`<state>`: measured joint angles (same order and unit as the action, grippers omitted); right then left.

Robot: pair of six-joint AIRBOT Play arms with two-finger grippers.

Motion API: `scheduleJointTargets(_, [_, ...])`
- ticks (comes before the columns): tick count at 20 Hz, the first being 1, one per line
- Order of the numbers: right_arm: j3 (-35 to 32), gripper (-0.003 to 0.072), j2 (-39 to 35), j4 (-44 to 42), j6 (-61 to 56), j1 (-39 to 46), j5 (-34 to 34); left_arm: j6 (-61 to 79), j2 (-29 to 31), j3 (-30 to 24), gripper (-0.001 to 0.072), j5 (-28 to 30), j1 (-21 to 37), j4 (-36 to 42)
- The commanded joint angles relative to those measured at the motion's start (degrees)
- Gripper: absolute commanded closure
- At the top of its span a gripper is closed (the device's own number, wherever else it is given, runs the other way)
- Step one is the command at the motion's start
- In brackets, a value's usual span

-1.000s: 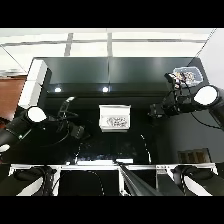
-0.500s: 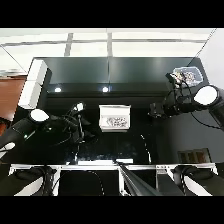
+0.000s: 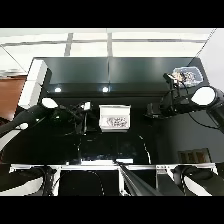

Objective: Fold the box and place the chain.

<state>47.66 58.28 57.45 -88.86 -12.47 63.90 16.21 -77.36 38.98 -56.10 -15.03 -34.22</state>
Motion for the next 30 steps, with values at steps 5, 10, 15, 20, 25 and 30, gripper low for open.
scheduleJointTargets(5, [0.0, 0.0392, 0.0, -0.2, -0.1, -0.9, -3.1, 0.3, -2.6, 2.2, -0.0004, 0.7, -1.7, 3.3])
scheduleJointTargets(10, [0.0, 0.0392, 0.0, -0.2, -0.1, -0.9, -3.6, 0.0, -3.0, 2.6, -0.0003, 2.2, -3.2, 4.3])
scheduleJointTargets(15, [0.0, 0.0392, 0.0, -0.2, -0.1, -0.9, -3.6, -0.5, -3.1, 2.8, -0.0002, 3.2, -3.2, 4.5])
scheduleJointTargets(20, [0.0, 0.0392, 0.0, -0.2, -0.1, -0.9, -3.6, -1.5, -5.0, 5.3, -0.0001, 2.6, -3.4, 3.0])
scheduleJointTargets(25, [0.0, 0.0392, 0.1, -0.2, -0.1, -0.9, -3.7, 0.6, -5.9, 6.6, -0.0001, 1.7, -4.2, 3.0])
scheduleJointTargets(30, [0.0, 0.0392, 0.1, -0.2, -0.1, -0.9, -3.8, 1.7, -5.9, 6.6, -0.0001, 0.1, -4.4, 2.9])
